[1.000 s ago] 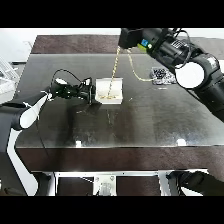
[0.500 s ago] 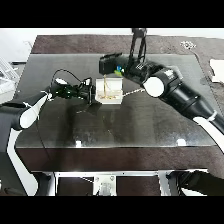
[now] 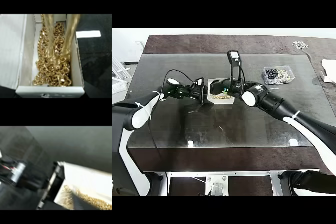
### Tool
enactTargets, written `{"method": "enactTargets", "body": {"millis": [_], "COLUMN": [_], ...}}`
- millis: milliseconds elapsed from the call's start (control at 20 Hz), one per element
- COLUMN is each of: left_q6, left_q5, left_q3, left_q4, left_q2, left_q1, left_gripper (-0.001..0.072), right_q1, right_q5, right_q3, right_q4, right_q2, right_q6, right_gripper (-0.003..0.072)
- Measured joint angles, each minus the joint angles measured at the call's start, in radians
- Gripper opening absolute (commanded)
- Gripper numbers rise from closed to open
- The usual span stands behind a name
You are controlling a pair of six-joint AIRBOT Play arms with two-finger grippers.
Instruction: Fold the box and place the chain.
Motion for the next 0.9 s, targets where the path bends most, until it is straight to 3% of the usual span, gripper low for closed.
{"method": "enactTargets", "body": {"millis": [250, 450, 650, 900], "left_q6": [0.000, 0.000, 0.000, 0.000], "left_q5": [0.000, 0.000, 0.000, 0.000], "left_q3": [0.000, 0.000, 0.000, 0.000], "left_q4": [0.000, 0.000, 0.000, 0.000], "left_q2": [0.000, 0.000, 0.000, 0.000], "left_q1": [0.000, 0.000, 0.000, 0.000], "left_gripper": [0.0528, 0.0528, 0.0528, 0.0528], "right_q1": [-0.063, -0.150, -0.250, -0.422], "right_q5": [0.019, 0.169, 0.300, 0.332], "right_q3": [-0.016, -0.019, -0.024, -0.037], "right_q4": [-0.040, -0.157, -0.262, -0.243], "right_q2": [0.001, 0.040, 0.058, 0.060], "right_q6": [-0.002, -0.021, -0.226, -0.428], "right_gripper": [0.0565, 0.0565, 0.0565, 0.0564]}}
